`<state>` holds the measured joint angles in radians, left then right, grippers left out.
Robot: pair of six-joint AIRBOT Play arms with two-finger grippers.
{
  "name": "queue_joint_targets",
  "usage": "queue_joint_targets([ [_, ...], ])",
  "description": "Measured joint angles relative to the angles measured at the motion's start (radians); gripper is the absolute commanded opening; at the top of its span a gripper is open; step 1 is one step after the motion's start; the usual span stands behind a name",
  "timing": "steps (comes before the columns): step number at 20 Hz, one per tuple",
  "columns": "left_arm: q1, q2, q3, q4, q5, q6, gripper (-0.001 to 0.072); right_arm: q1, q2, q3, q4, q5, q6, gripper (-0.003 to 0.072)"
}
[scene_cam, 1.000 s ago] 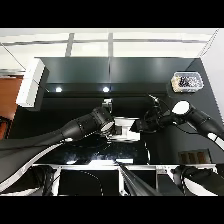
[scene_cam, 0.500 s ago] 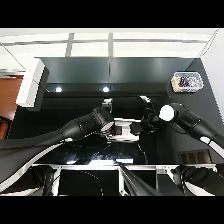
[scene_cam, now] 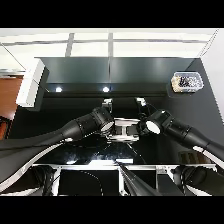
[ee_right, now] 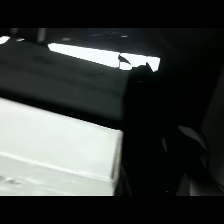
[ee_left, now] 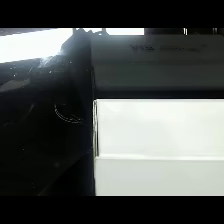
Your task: Fold the box and place the chain.
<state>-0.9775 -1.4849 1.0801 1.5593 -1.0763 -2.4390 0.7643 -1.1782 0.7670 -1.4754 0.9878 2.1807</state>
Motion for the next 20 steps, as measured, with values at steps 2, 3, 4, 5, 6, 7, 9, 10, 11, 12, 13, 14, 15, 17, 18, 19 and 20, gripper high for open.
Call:
queue_joint_targets([
  [2, 0.000, 0.000, 0.000, 0.000, 0.000, 0.000, 0.0025, 0.011, -0.002, 0.003, -0.029, 0.011, 0.062, 0.0250],
  [3, 0.000, 0.000, 0.000, 0.000, 0.000, 0.000, 0.0025, 0.014, -0.005, 0.004, -0.040, 0.014, 0.087, 0.0250],
  [4, 0.000, 0.000, 0.000, 0.000, 0.000, 0.000, 0.0025, 0.017, -0.010, 0.005, -0.043, 0.016, 0.108, 0.0250],
  [5, 0.000, 0.000, 0.000, 0.000, 0.000, 0.000, 0.0025, 0.019, -0.018, 0.006, -0.043, 0.016, 0.127, 0.0250],
  [6, 0.000, 0.000, 0.000, 0.000, -0.001, 0.000, 0.0025, 0.019, -0.027, 0.006, -0.040, 0.016, 0.141, 0.0250],
  [7, 0.000, 0.000, 0.000, 0.000, -0.001, 0.000, 0.0025, 0.020, -0.035, 0.006, -0.033, 0.017, 0.153, 0.0247],
  [9, 0.000, 0.000, 0.000, 0.000, -0.001, 0.000, 0.0025, 0.021, -0.049, 0.006, -0.020, 0.018, 0.173, 0.0242],
  [10, 0.000, 0.000, 0.000, 0.000, -0.001, 0.000, 0.0025, 0.022, -0.054, 0.006, -0.016, 0.020, 0.182, 0.0242],
  [11, 0.000, 0.000, 0.000, 0.000, -0.001, 0.000, 0.0025, 0.022, -0.057, 0.006, -0.013, 0.020, 0.193, 0.0242],
  [12, 0.000, 0.000, 0.000, 0.000, -0.001, 0.000, 0.0025, 0.022, -0.060, 0.006, -0.011, 0.020, 0.204, 0.0206],
  [13, 0.000, 0.000, 0.000, 0.000, -0.001, 0.000, 0.0025, 0.022, -0.062, 0.006, -0.008, 0.021, 0.211, 0.0052],
  [14, 0.000, 0.000, 0.000, 0.000, 0.000, 0.000, 0.0025, 0.022, -0.064, 0.006, -0.005, 0.018, 0.219, 0.0012],
  [15, 0.000, 0.000, 0.000, 0.000, 0.000, 0.001, 0.0025, 0.022, -0.065, 0.007, -0.005, 0.020, 0.228, 0.0011],
  [17, 0.000, 0.000, 0.000, 0.000, 0.000, 0.000, 0.0025, 0.022, -0.066, 0.007, -0.003, 0.012, 0.232, 0.0011],
  [18, 0.000, 0.000, 0.000, 0.001, 0.000, 0.000, 0.0025, 0.022, -0.066, 0.008, -0.001, 0.010, 0.234, 0.0016],
  [19, 0.000, 0.000, 0.000, 0.002, 0.000, 0.001, 0.0025, 0.022, -0.067, 0.008, 0.002, 0.008, 0.236, 0.0120],
  [20, 0.000, 0.000, 0.000, 0.002, -0.003, 0.000, 0.0025, 0.022, -0.067, 0.009, 0.003, 0.005, 0.238, 0.0211],
])
